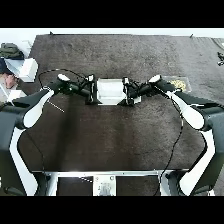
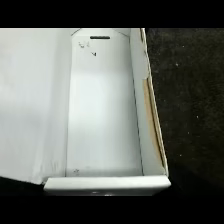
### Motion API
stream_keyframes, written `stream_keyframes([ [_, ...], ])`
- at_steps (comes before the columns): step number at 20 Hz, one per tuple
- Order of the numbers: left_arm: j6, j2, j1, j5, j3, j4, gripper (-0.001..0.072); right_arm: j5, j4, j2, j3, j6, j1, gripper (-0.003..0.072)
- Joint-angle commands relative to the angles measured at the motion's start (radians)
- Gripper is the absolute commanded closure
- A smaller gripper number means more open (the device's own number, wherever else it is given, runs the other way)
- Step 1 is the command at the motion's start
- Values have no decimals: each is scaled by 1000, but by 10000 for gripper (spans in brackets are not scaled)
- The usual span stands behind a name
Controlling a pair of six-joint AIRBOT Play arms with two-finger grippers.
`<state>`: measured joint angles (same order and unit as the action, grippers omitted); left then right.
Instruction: Fold the box and place the chain.
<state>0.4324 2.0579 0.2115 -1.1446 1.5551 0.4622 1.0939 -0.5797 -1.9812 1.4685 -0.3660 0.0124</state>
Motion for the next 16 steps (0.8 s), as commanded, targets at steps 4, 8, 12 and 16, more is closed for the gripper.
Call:
stream_keyframes([
  [4, 52, 7, 8, -8, 1, -32, -7, 0, 0, 0, 0, 0, -1, 519],
  [8, 47, 7, 8, -7, 1, -15, -6, 0, 0, 0, 0, 0, -1, 519],
  [12, 47, 8, 8, 5, 0, -11, -7, 0, 0, 0, 0, 0, -1, 519],
  [16, 47, 8, 8, 4, 0, -12, -5, 0, -1, 0, 0, 0, -1, 518],
])
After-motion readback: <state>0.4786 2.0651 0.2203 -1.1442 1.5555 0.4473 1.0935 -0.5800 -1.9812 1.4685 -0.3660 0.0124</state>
